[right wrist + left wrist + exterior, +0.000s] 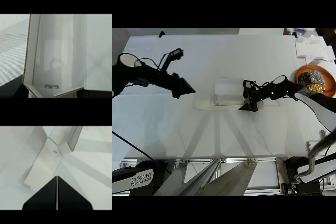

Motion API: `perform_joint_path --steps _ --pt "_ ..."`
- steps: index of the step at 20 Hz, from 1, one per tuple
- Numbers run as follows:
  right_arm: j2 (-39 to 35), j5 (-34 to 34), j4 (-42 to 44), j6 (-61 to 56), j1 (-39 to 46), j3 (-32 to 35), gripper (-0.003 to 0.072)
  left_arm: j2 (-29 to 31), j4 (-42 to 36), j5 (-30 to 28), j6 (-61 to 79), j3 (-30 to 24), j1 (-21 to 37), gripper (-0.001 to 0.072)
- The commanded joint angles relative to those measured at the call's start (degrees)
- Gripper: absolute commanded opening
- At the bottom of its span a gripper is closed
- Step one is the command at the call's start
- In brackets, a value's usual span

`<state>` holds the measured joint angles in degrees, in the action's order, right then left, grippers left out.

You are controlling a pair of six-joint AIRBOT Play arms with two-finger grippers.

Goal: Fold the box and place the chain.

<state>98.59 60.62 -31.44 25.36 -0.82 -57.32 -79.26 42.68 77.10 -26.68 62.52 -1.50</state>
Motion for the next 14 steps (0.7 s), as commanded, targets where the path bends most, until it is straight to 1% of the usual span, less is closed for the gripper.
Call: perform_joint_path --steps 1,4,6,9,12,14 --pt "0.00 0.02 0.02 0.00 0.00 0.00 0.0458 1.60 4.09 1.16 -16.96 -3.78 5.25 0.0011" --pt "0.00 0.00 0.02 0.00 0.00 0.00 0.0458 1.44 9.14 -5.07 -26.34 -9.90 5.92 0.0011" --pt "-0.02 0.02 0.02 0.00 0.00 0.00 0.0458 0.24 8.81 -6.86 -27.89 -12.72 6.69 0.0011" --pt "0.00 0.00 0.02 0.00 0.00 0.00 0.0458 -3.61 5.62 -7.50 -28.02 -13.70 7.28 0.0011" --pt "0.00 0.00 0.00 0.00 0.00 0.00 0.0458 -7.32 2.05 -11.50 -27.98 -13.97 7.21 0.0010" --pt "0.00 0.00 0.02 0.00 0.00 0.00 0.0458 -8.55 -0.52 -13.11 -27.30 -13.99 7.10 0.0010"
